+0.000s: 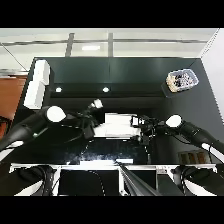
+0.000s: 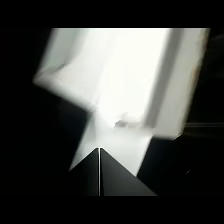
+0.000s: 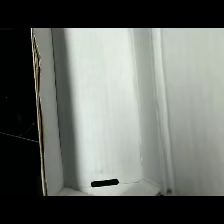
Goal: Fold the box and place the chain.
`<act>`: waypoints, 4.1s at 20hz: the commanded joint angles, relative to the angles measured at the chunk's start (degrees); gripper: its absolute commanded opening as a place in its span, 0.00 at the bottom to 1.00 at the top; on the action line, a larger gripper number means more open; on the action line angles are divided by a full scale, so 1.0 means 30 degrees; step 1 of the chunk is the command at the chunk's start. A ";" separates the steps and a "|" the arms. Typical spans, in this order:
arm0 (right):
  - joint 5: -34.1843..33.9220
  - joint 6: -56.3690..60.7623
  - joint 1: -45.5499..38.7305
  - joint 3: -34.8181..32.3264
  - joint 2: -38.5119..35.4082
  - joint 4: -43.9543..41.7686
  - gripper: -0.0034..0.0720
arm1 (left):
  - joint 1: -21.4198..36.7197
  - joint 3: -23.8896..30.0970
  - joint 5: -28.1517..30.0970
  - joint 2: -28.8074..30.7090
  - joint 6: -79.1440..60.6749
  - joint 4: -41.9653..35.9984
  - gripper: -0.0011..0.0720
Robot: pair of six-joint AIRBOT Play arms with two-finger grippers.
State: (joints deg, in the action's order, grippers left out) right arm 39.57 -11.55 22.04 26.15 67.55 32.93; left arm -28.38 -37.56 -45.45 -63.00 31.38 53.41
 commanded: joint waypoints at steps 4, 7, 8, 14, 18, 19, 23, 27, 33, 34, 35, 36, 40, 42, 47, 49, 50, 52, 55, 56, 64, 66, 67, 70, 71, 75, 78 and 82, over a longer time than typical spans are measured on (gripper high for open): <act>0.0015 -0.0015 0.0022 -0.0007 0.0015 0.0029 0.30 | 0.5901 0.0022 -0.4233 0.1596 1.4739 0.5457 0.06; 0.0022 -0.0015 0.0022 -0.0007 0.0015 0.0029 0.30 | 0.7533 0.0743 -0.5552 0.0816 1.7675 0.3402 0.06; 0.0022 -0.0015 0.0022 -0.0007 0.0015 0.0029 0.30 | 0.7723 0.1027 -0.5938 0.0364 1.7609 0.2572 0.06; 0.0015 -0.0022 0.0080 -0.0007 0.0015 0.0066 0.30 | 0.7133 0.1530 -0.5712 -0.4124 1.3639 -0.4758 0.06; 0.0015 -0.0022 0.0080 -0.0007 0.0015 0.0058 0.29 | 0.5552 0.1494 -0.4335 -0.5581 1.2437 -0.7096 0.06; 0.0015 -0.0022 0.0080 -0.0007 0.0015 0.0058 0.29 | 0.5071 0.1494 -0.3963 -0.5610 1.2437 -0.7009 0.06; 0.0015 -0.0022 0.0080 -0.0007 0.0015 0.0058 0.05 | 0.4109 0.1494 -0.3687 -0.5646 1.1591 -0.7031 0.06; 0.0022 -0.0022 0.0080 -0.0007 0.0015 0.0058 0.05 | 0.4240 0.1457 -0.4095 -0.5639 1.0681 -0.7053 0.18; 0.0015 -0.0022 0.0080 -0.0007 0.0015 0.0058 0.05 | 0.5107 0.0452 -0.6382 -0.5639 1.0091 -0.6943 0.91; 0.0015 -0.0022 0.0080 -0.0007 0.0015 0.0058 0.05 | 0.5289 0.0240 -0.6725 -0.5639 1.0091 -0.6936 0.96; 0.0015 -0.0022 0.0080 -0.0007 0.0015 0.0058 0.05 | 0.5457 0.0058 -0.7089 -0.5639 1.0083 -0.6929 0.97; 0.0015 -0.0022 0.0080 -0.0007 0.0015 0.0058 0.05 | 0.5603 -0.0109 -0.7329 -0.5639 1.0083 -0.6921 0.97; 0.0015 -0.0015 0.0080 -0.0007 0.0015 0.0058 0.05 | 0.5464 -0.0321 -0.7482 -0.5566 1.0083 -0.7038 0.97; 0.0015 -0.0022 0.0080 -0.0007 0.0015 0.0058 0.05 | 0.5173 -0.0335 -0.7461 -0.5362 1.0069 -0.7053 0.97; 0.0007 -0.0015 0.0080 -0.0007 0.0015 0.0051 0.05 | 0.4634 -0.0401 -0.7242 -0.4976 1.0040 -0.7664 0.97; 0.0015 -0.0022 0.0080 -0.0007 0.0015 0.0051 0.05 | 0.4073 -0.0612 -0.6688 -0.4721 1.0142 -0.7599 0.97; 0.0007 -0.0022 0.0080 -0.0007 0.0015 0.0058 0.05 | 0.3730 -0.0729 -0.6215 -0.4590 1.0251 -0.7592 0.97; 0.0015 -0.0015 0.0080 -0.0007 0.0015 0.0058 0.05 | 0.2929 -0.1005 -0.4736 -0.4328 1.1431 -0.7439 0.96; 0.0007 -0.0022 0.0080 -0.0007 0.0015 0.0058 0.05 | 0.1435 -0.1479 -0.3024 -0.4197 1.3223 -0.6936 0.96; 0.0015 -0.0015 0.0080 -0.0007 0.0015 0.0051 0.05 | 0.0911 -0.1676 -0.2703 -0.4197 1.4112 -0.6280 0.96; 0.0007 -0.0015 0.0080 -0.0007 0.0015 0.0051 0.05 | -0.1617 -0.3118 -0.1923 -0.4197 2.0779 0.0321 0.96; 0.0007 -0.0015 0.0080 -0.0007 0.0015 0.0051 0.05 | -0.1931 -0.3366 -0.1902 -0.4211 2.1121 0.0510 0.96; 0.0007 -0.0015 0.0080 -0.0007 0.0015 0.0051 0.05 | -0.2069 -0.3497 -0.1887 -0.4240 2.1201 0.0576 0.96; 0.0000 -0.0015 0.0080 -0.0007 0.0015 0.0051 0.05 | -0.2331 -0.3679 -0.1705 -0.4255 2.2928 0.1851 0.96; 0.0000 -0.0015 0.0080 -0.0007 0.0015 0.0051 0.05 | -0.2470 -0.3774 -0.1719 -0.4269 2.3598 0.2463 0.96; 0.0000 -0.0015 0.0080 -0.0007 0.0015 0.0051 0.05 | -0.3446 -0.4452 -0.1902 -0.4269 2.5019 0.3781 0.96; 0.0000 -0.0015 0.0080 -0.0007 0.0015 0.0051 0.05 | -0.4255 -0.4976 -0.2142 -0.4269 2.6155 0.4677 0.95; 0.0000 -0.0015 0.0080 -0.0007 0.0015 0.0051 0.05 | -0.4838 -0.5173 -0.2178 -0.4269 2.6294 0.4714 0.83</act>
State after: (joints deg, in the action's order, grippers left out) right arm 39.57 -11.60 22.22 26.15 67.55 33.08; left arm -41.54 -52.51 -51.70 -75.79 108.71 66.39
